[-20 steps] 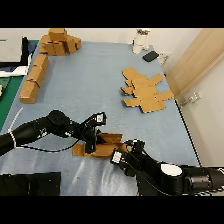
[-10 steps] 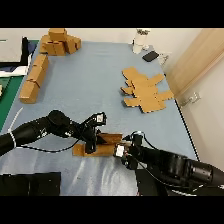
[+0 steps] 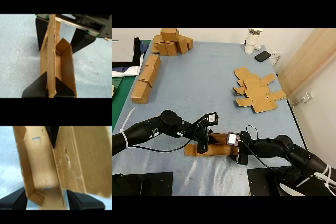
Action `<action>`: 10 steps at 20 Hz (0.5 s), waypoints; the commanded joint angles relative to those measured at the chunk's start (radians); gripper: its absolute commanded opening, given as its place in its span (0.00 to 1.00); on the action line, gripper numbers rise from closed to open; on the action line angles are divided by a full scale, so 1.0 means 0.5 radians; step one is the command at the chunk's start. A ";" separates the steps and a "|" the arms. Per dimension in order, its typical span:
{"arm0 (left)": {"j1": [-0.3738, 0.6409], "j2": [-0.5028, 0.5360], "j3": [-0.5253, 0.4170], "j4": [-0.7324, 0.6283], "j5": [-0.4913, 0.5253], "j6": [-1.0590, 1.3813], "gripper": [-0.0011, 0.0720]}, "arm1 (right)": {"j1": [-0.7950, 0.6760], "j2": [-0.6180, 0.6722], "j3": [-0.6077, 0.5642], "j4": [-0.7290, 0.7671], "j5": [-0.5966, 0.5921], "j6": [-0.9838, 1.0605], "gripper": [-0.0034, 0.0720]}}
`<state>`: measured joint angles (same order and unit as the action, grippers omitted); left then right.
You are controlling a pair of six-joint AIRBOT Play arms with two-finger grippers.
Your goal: Fold the box.
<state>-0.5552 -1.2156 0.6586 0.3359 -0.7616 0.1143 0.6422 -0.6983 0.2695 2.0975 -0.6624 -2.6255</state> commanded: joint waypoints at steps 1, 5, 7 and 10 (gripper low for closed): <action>0.000 0.000 -0.001 0.001 0.002 0.001 0.04 | -0.088 -0.194 0.015 0.250 -0.008 -0.281 0.99; 0.000 0.000 -0.001 0.001 0.001 0.001 0.04 | -0.088 -0.184 0.018 0.242 -0.001 -0.278 0.99; 0.000 0.000 -0.001 0.001 0.001 0.001 0.04 | -0.088 -0.179 0.020 0.225 0.002 -0.279 0.99; 0.000 0.000 -0.001 0.001 0.002 0.001 0.04 | -0.087 -0.188 0.020 0.215 0.010 -0.279 0.98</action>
